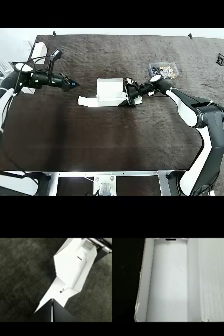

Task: Fold the box and place the chain.

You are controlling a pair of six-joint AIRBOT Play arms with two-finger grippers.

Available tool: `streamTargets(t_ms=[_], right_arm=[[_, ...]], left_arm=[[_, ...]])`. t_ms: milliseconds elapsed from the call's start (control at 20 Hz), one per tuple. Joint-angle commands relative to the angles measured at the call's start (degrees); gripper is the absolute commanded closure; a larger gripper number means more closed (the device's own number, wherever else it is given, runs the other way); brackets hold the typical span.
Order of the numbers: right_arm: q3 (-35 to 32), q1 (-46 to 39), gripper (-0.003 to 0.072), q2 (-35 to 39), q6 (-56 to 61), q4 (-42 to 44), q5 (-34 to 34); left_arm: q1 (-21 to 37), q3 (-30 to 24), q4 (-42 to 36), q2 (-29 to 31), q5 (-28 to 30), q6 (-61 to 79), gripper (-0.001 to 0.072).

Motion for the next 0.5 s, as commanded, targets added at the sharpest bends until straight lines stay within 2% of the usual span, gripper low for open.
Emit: streamTargets(t_ms=[0, 250, 450], right_arm=[[0.00, -0.02, 0.0123, -0.04, 0.04, 0.00, 0.00], [0.00, -0.02, 0.0123, -0.04, 0.04, 0.00, 0.00], [0.00, -0.02, 0.0123, -0.04, 0.04, 0.00, 0.00]], left_arm=[[0.39, -7.41, 2.54, 5.40, 6.58, -12.79, 0.0694], [0.39, -17.05, 2.67, 9.07, 15.45, -22.62, 0.0693], [0.42, -17.09, 3.91, 9.05, 16.00, -24.39, 0.0693]])
